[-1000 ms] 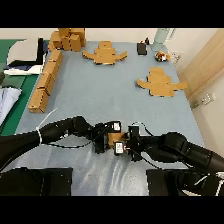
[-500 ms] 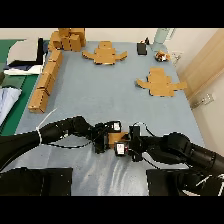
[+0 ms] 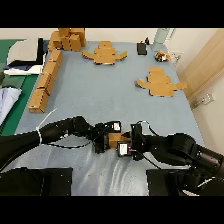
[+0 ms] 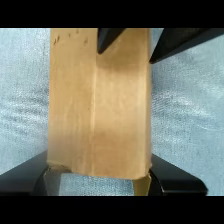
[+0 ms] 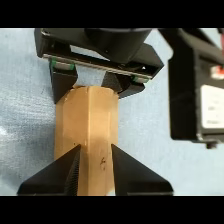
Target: Fold the box.
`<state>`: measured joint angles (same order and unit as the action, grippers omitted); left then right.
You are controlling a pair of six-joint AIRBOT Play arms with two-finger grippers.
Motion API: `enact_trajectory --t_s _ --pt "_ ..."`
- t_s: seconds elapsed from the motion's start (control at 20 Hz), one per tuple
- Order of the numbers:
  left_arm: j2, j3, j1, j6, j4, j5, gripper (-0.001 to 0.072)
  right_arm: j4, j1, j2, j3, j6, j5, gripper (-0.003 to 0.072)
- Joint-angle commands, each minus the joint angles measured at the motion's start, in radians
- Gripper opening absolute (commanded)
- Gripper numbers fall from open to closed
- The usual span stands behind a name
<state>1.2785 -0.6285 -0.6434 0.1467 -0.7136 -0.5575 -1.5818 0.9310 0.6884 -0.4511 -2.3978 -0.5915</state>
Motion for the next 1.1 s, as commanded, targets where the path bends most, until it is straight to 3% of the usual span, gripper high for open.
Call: enact_trajectory --t_s 0.0,0.05,0.1,0.15,0.5,1.05 --pt "0.0 0.0 0.001 0.0 0.0 0.0 0.0526 0.005 0.0 -0.011 -0.001 0.001 0.005 0.0276" --pt "0.0 0.0 0.001 0.0 0.0 0.0 0.0526 0.007 0.0 -0.01 -0.001 0.001 0.012 0.0268" --pt "0.0 0.0 0.001 0.0 0.0 0.0 0.0526 0.012 0.0 -0.01 -0.001 0.0 0.014 0.017" --pt "0.0 0.0 0.001 0.0 0.0 0.0 0.0526 0.016 -0.001 -0.009 -0.001 0.0 0.018 0.0158" --pt "0.0 0.0 0.001 0.0 0.0 0.0 0.0526 0.041 -0.002 -0.008 -0.001 0.015 0.017 0.0159" --pt "0.0 0.0 0.001 0.0 0.0 0.0 0.0526 -0.039 -0.002 -0.001 0.006 0.018 -0.019 0.0159"
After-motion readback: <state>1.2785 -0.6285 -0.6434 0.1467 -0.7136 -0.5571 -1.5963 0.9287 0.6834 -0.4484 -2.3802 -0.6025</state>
